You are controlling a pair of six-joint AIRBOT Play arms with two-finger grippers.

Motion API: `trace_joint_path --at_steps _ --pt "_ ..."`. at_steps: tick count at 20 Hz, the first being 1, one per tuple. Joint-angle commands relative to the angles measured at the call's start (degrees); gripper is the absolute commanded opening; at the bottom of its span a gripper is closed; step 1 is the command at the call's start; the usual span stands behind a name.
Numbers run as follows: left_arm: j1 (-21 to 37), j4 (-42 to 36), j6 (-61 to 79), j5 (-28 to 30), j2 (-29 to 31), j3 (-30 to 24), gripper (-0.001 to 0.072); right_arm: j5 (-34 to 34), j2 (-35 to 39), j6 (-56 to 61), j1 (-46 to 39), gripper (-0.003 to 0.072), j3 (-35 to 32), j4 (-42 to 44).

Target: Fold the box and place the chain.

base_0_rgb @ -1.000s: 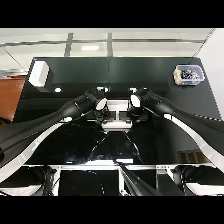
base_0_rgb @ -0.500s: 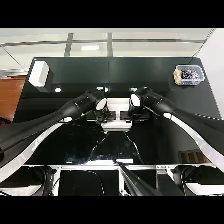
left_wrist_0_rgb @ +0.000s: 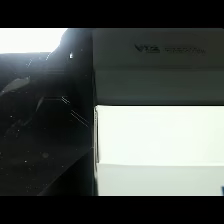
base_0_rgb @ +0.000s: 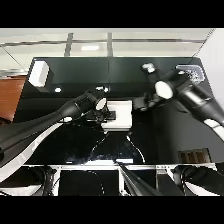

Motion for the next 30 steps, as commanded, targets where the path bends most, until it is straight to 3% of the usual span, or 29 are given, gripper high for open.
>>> trace_joint_path --at_steps 1,3,5,8,10,15,16,17,25,26,27,28,30 --pt "0.0 0.0 0.0 -0.3 0.0 0.1 0.0029 -3.5 4.0 -1.0 -6.6 0.0377 -0.8 -21.2" --pt "0.0 0.0 0.0 -0.9 0.0 0.1 0.0029 -16.6 3.7 -0.8 -14.0 0.0379 -3.3 -22.8" --pt "0.0 0.0 0.0 -1.2 0.0 0.1 0.0028 -29.0 1.4 0.3 -21.8 0.072 -5.3 -20.4" --pt "0.0 0.0 0.0 -1.4 0.0 0.1 0.0029 -38.0 -7.2 0.2 -33.1 0.072 -3.2 -12.2" --pt "0.0 0.0 0.0 -1.5 0.0 0.1 0.0029 -36.5 -15.0 -0.2 -38.2 0.072 3.6 -8.2" --pt "0.0 0.0 0.0 -1.2 0.0 0.1 0.0028 -26.3 -35.4 -5.6 -44.2 0.072 27.7 2.8" --pt "0.0 0.0 0.0 -1.3 0.0 0.1 0.0029 -24.9 -38.1 -5.7 -44.6 0.0638 31.0 4.0" --pt "0.0 0.0 0.0 -1.3 0.0 0.1 0.0029 -23.7 -40.5 -5.7 -44.9 0.0615 33.7 4.5" --pt "0.0 0.0 0.0 -1.7 0.0 0.1 0.0029 -22.4 -46.4 -5.7 -46.1 0.0544 36.3 4.4" --pt "0.0 0.0 0.0 -1.7 0.0 0.1 0.0028 -22.2 -46.4 -5.7 -46.1 0.0427 36.3 4.4" --pt "0.0 0.0 0.0 -1.7 0.0 0.1 0.0029 -21.3 -46.4 -5.9 -46.1 0.0263 36.7 4.4" --pt "0.0 0.0 0.0 -1.7 0.0 0.1 0.0028 -19.7 -46.3 -7.1 -46.1 -0.0002 37.6 4.4" --pt "0.0 0.0 0.0 -1.7 0.0 0.1 0.0029 -16.8 -45.3 -10.3 -46.0 0.0013 40.7 4.4"
